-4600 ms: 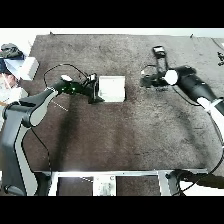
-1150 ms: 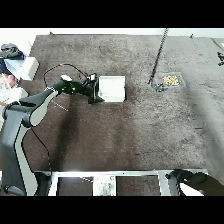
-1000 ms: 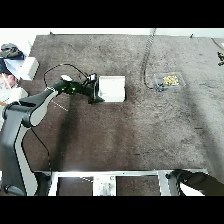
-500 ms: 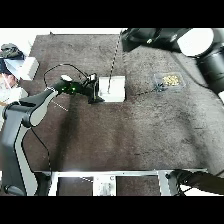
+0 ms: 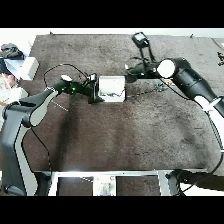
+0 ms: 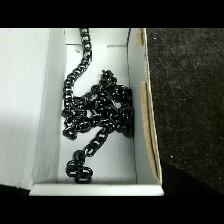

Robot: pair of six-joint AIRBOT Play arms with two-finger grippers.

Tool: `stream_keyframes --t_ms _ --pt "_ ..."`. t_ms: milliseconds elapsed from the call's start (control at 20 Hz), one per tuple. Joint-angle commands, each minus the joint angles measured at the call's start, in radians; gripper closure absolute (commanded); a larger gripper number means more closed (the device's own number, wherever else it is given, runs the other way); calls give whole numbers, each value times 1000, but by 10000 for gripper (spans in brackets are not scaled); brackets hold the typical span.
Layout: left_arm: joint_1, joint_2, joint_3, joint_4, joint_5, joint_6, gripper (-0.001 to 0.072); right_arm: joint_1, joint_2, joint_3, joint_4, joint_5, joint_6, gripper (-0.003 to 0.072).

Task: Fold the box and place the chain.

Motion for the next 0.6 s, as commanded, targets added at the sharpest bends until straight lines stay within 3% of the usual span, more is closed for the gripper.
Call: stream_keyframes --t_ms 0,150,300,350,550 --pt "0 0 0 0 0 0 425 -155 54 -134 -21 47 88 401" --pt "0 0 0 0 0 0 425 -290 60 -269 -15 -1 199 400" --pt "0 0 0 0 0 0 426 -364 36 -367 100 -168 209 381" --pt "0 0 0 0 0 0 425 -371 16 -381 140 -222 209 287" --pt "0 0 0 0 0 0 425 -367 -92 -382 278 -358 197 268"
